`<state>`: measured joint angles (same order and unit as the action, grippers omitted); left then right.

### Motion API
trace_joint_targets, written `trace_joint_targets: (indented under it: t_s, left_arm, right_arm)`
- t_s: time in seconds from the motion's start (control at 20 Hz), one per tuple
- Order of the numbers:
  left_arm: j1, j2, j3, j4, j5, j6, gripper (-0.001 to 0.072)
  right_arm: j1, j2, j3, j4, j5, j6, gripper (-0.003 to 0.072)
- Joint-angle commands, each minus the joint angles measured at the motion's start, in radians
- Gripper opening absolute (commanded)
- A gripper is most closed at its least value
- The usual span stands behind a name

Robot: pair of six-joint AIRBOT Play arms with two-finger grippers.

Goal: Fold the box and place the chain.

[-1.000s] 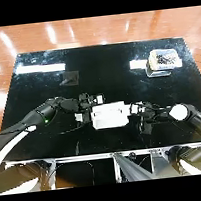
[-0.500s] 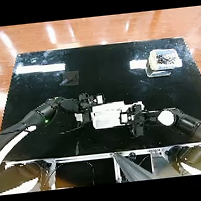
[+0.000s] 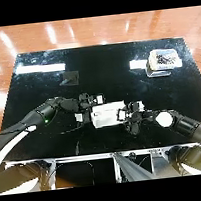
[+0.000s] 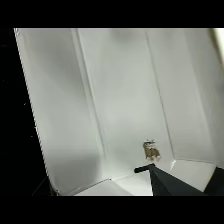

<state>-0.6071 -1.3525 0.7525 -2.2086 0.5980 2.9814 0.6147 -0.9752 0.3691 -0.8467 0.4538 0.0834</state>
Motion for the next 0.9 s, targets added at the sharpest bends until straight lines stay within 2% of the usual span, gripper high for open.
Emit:
trace_joint_targets:
  t_s: [0.0, 0.45, 0.7, 0.85]
  left_arm:
    - [0.000, 0.000, 0.001, -0.013, 0.021, 0.013, 0.0017]
    - [0.000, -0.001, 0.028, -0.024, 0.062, 0.022, 0.0016]
    - [0.000, 0.000, 0.032, 0.010, 0.133, 0.022, 0.0015]
    - [0.000, 0.000, 0.032, 0.048, 0.132, 0.022, 0.0015]
  right_arm:
    - [-0.010, 0.010, 0.003, 0.008, -0.045, 0.041, 0.0706]
    - [-0.015, 0.040, 0.003, 0.008, -0.081, 0.095, 0.0706]
    - [-0.020, 0.064, 0.003, 0.008, -0.069, 0.137, 0.0706]
    - [-0.065, 0.082, 0.003, 0.007, -0.027, 0.149, 0.0706]
